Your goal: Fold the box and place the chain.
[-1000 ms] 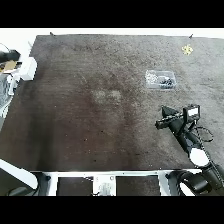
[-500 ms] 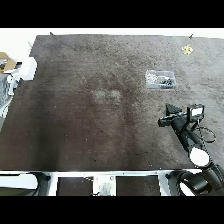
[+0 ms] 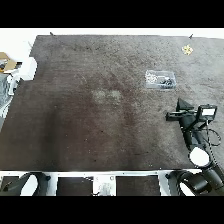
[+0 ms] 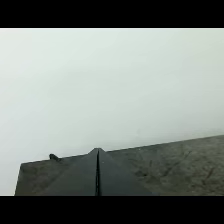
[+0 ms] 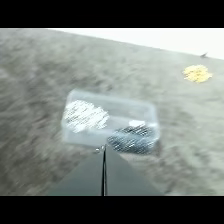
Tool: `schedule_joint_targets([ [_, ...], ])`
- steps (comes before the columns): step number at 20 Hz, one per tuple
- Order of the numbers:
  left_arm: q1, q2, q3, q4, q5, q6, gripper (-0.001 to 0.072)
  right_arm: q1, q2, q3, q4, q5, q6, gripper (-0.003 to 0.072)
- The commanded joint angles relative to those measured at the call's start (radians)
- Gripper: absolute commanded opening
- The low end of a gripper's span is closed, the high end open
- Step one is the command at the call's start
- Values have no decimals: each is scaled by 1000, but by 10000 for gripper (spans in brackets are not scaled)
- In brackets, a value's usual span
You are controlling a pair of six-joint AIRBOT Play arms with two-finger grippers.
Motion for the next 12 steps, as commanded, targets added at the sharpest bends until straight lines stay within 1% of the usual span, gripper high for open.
schedule_joint_targets([
  [1,0,277,-380,-245,91,257,2,0,0,0,-1,-135,0,4],
  [3,-2,398,-526,-248,127,257,3,0,0,0,-1,-205,0,4],
  [5,-50,493,-633,-246,250,264,2,0,0,0,-1,-275,0,4],
  [6,-82,526,-670,-242,314,283,3,0,0,0,-1,-312,0,4],
  [7,-115,553,-701,-241,372,296,2,0,0,0,-1,-349,0,4],
  [8,-146,570,-722,-242,406,294,3,0,0,0,-1,-382,0,4],
  [11,-231,575,-737,-246,398,281,3,0,0,0,-1,-487,0,5],
  [12,-257,575,-737,-246,414,281,3,0,0,0,-1,-518,0,4],
])
